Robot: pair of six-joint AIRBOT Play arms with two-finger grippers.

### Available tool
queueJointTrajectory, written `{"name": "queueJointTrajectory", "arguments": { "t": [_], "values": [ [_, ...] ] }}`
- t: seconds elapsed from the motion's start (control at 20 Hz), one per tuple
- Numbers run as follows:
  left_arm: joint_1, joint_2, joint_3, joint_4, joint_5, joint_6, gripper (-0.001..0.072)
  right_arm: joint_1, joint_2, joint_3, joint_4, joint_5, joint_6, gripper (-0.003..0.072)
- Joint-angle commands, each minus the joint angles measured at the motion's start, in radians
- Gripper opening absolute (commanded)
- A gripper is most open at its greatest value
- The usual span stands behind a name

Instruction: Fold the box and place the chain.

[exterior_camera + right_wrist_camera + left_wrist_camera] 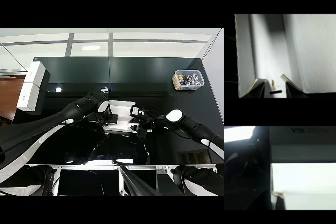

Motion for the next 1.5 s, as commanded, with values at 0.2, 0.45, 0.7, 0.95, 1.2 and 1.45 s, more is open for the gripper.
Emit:
{"name": "queueJointTrajectory", "arguments": {
  "t": [0.2,0.45,0.7,0.95,1.2,1.45],
  "values": [
    [0.0,-0.001,0.0,-0.011,0.002,-0.005,0.0029,0.001,-0.002,0.0,0.007,-0.009,-0.016,0.0516],
    [0.0,-0.001,0.0,-0.013,0.0,-0.005,0.003,0.0,-0.002,0.0,0.014,-0.002,-0.014,0.0391],
    [0.0,-0.001,0.0,-0.017,0.002,-0.005,0.003,-0.006,0.002,0.002,-0.003,0.018,0.134,0.0013],
    [0.001,-0.001,0.0,-0.017,0.001,-0.005,0.003,-0.134,0.123,0.087,-0.389,0.135,0.872,0.0021],
    [0.002,-0.001,0.0,-0.018,-0.009,-0.004,0.003,-0.499,0.167,0.055,-0.557,0.118,1.466,0.002],
    [0.002,-0.001,0.001,-0.018,-0.006,-0.004,0.0031,-0.536,0.018,-0.027,-0.325,0.362,1.312,0.002]
  ]
}}
